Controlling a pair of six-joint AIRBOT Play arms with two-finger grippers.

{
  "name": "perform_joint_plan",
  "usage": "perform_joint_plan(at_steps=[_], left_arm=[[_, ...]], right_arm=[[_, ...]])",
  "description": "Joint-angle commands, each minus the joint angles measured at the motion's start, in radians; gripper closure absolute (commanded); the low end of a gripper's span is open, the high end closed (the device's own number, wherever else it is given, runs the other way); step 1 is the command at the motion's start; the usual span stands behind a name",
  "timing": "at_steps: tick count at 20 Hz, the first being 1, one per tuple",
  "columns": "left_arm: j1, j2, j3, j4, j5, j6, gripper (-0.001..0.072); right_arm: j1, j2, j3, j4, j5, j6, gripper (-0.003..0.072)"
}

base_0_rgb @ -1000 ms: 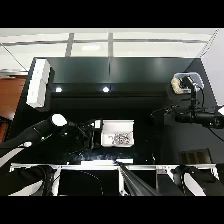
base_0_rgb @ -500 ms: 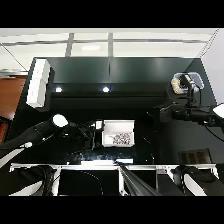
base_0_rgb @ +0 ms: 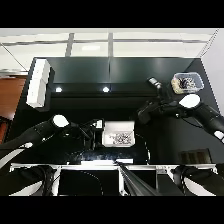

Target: Fold the box and place the chain.

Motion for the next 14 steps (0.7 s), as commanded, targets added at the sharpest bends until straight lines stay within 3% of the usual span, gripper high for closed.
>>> perform_joint_plan(at_steps=[1,9,11,14], left_arm=[[-0.001,-0.001,0.001,0.002,0.005,-0.002,0.0311],[-0.001,-0.001,0.001,0.002,-0.005,-0.002,0.031],[-0.001,-0.001,0.0,0.002,-0.01,-0.003,0.031],[-0.001,-0.001,0.0,0.002,-0.01,-0.002,0.031]], right_arm=[[0.057,-0.028,0.01,-0.022,0.196,-0.195,-0.0008],[0.098,0.034,0.076,-0.124,0.336,-0.203,-0.0008],[0.158,0.034,0.074,-0.218,0.313,-0.202,-0.0008],[0.193,0.034,0.074,-0.222,0.217,-0.2,-0.0008]])
